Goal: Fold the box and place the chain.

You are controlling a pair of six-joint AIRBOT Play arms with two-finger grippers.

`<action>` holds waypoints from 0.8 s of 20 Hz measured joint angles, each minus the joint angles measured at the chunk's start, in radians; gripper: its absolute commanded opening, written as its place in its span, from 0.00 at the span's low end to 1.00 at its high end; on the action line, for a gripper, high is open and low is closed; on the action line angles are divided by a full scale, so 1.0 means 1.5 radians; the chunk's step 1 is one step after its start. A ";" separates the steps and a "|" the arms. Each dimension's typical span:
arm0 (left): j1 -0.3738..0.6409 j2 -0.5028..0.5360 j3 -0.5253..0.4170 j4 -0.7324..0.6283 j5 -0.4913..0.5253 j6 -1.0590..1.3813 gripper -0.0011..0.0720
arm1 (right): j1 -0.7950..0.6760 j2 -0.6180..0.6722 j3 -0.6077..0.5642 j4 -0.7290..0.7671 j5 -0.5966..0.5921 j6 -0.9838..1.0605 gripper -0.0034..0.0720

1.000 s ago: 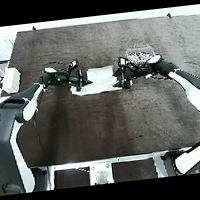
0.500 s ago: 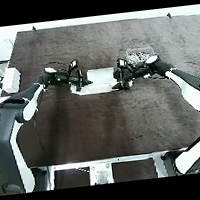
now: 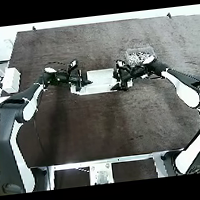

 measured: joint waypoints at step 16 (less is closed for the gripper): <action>-0.001 0.000 0.000 -0.001 0.001 0.000 0.04 | -0.002 -0.051 0.026 0.030 0.027 -0.010 0.86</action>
